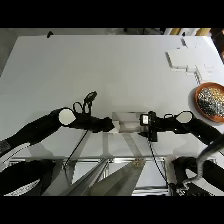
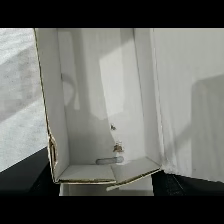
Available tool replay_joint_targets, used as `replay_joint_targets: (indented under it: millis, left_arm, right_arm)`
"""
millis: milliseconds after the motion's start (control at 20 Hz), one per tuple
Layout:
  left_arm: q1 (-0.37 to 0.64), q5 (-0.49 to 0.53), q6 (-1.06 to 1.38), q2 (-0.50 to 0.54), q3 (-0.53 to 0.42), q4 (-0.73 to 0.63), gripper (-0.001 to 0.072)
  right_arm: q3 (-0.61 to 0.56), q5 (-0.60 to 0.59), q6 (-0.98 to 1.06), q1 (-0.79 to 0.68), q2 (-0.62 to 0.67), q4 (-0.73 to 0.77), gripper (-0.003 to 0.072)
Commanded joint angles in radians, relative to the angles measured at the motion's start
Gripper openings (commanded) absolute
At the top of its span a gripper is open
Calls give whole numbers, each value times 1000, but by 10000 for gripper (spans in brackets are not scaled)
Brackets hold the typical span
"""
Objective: Fold the box and place the chain.
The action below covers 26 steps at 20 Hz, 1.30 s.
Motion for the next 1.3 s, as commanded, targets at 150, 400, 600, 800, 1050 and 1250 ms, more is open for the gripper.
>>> replay_joint_targets:
  millis: [150, 400, 600, 800, 1050, 1250]
  left_arm:
    - [-35, 53, -4, -3, 16, 6, 393]
    - [-88, 10, -144, -79, 121, 166, 392]
    - [-124, -43, -270, -130, 185, 293, 392]
    - [-158, -104, -405, -170, 248, 423, 391]
    - [-205, -231, -567, -248, 367, 568, 387]
    - [-247, -338, -697, -336, 468, 659, 345]
  right_arm:
    - [0, 0, 0, 0, 1, 0, 341]
    - [0, 0, 0, 0, 1, 0, 341]
    - [0, 0, 0, 0, 1, 0, 341]
    - [0, 0, 0, 0, 1, 0, 341]
    - [0, 0, 0, 0, 1, 0, 341]
    - [0, 0, 0, 0, 1, 0, 341]
